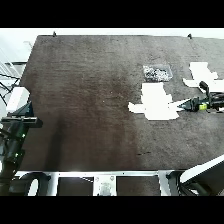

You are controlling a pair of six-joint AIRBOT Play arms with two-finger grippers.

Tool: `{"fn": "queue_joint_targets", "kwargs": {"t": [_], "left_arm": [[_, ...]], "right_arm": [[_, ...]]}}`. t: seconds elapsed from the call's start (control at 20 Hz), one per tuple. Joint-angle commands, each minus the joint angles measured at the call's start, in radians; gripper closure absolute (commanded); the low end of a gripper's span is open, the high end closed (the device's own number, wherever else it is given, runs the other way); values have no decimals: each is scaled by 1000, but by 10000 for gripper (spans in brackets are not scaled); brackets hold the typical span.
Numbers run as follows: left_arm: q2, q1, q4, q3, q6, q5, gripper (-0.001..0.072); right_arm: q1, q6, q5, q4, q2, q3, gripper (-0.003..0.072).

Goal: Fold the box and place the chain.

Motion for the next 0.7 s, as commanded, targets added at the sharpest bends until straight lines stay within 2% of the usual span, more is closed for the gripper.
{"fn": "queue_joint_targets", "kwargs": {"t": [0.0,0.2,0.35,0.5,0.65], "left_arm": [[0,1,0,0,0,0,690],[0,1,0,0,0,0,690],[0,1,0,0,0,0,690],[0,1,0,0,0,0,690],[0,1,0,0,0,0,690]], "right_arm": [[4,-19,-44,109,68,-147,677],[80,-63,-189,226,224,-410,677],[221,-63,-261,338,346,-585,677],[418,-51,-376,433,417,-650,677],[620,-19,-597,453,419,-618,678]]}}
